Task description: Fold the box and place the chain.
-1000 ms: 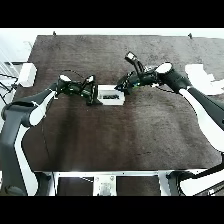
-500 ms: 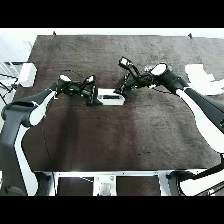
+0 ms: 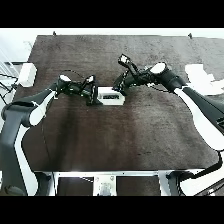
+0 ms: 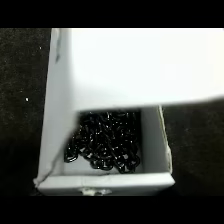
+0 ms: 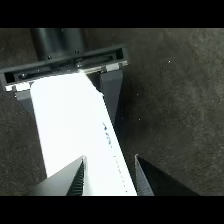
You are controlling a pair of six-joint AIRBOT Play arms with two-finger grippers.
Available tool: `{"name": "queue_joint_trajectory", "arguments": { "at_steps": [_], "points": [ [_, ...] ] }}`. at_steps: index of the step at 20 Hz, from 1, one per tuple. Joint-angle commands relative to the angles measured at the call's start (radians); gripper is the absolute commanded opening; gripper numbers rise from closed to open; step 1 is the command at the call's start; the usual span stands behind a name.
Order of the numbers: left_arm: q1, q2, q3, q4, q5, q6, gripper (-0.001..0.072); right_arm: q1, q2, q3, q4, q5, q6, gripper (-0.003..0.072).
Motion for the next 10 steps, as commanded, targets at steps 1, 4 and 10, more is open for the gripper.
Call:
{"name": "queue_joint_trajectory", "arguments": {
  "at_steps": [1,4,10],
  "points": [
    [0.0,0.0,0.0,0.0,0.0,0.0,0.0527,0.001,-0.029,0.001,0.003,0.024,-0.004,0.0349],
    [0.0,0.0,0.0,0.0,0.0,0.0,0.0527,0.001,-0.032,0.002,0.003,0.052,-0.004,0.035],
    [0.0,0.0,0.0,0.0,0.0,0.0,0.0527,0.001,-0.031,0.019,0.003,0.137,-0.005,0.0353]
  ]
}}
